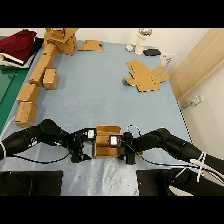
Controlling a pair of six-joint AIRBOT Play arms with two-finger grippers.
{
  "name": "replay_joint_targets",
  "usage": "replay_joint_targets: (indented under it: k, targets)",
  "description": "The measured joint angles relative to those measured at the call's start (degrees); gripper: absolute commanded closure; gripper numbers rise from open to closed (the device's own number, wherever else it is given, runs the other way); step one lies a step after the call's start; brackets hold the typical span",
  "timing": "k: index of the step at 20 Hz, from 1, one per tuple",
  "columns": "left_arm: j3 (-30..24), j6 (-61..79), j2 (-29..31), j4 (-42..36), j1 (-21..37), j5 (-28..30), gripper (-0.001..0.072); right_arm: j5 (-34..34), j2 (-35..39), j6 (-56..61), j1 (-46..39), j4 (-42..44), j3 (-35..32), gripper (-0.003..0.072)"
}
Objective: Fold the box.
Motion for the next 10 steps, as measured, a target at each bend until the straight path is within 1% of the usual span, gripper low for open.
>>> replay_joint_targets:
  k: [4,10]
  targets:
    - [-1.03,1.42,0.94,-1.09,-2.05,3.08,0.0003,0.00,0.00,0.00,0.00,0.00,0.00,0.0222]
    - [-1.86,1.92,1.20,-2.95,-7.54,10.27,0.0003,0.00,0.00,0.00,0.00,0.00,0.00,0.0222]
